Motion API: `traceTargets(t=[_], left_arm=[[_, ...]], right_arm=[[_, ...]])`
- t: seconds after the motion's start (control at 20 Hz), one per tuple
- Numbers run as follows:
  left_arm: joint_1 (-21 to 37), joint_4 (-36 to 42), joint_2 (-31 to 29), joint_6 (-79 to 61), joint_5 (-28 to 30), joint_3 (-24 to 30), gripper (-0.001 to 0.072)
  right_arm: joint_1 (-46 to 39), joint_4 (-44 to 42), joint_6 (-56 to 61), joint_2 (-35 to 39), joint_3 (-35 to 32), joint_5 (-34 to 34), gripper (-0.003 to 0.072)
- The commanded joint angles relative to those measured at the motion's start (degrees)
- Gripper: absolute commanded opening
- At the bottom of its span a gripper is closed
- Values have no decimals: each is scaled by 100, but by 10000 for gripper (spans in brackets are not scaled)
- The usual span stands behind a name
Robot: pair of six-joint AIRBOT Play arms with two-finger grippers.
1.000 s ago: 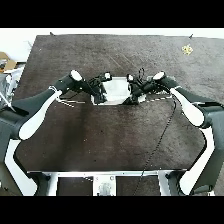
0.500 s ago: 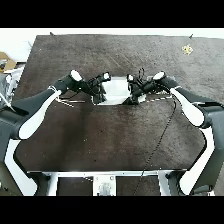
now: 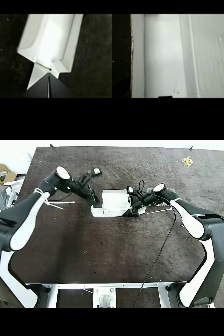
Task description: Fold the box and place the chain.
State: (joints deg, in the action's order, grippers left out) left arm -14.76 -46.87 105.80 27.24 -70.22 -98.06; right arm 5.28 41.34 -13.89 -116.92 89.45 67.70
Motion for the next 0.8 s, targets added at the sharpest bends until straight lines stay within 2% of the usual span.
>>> traceTargets(t=[0.0,0.15,0.25,0.6,0.75], left_arm=[[315,-409,-450,1967,-155,-299,7],[680,-756,-667,3182,-422,-293,9],[846,-761,-667,3663,-380,-63,9],[870,-413,-664,3864,483,1488,9],[868,166,-662,3534,737,2011,9]], right_arm=[[0,2,0,-2,0,2,442],[0,2,0,-2,0,0,442],[0,2,0,-2,0,2,442],[0,2,0,0,0,2,442],[0,2,0,-2,0,2,442]])
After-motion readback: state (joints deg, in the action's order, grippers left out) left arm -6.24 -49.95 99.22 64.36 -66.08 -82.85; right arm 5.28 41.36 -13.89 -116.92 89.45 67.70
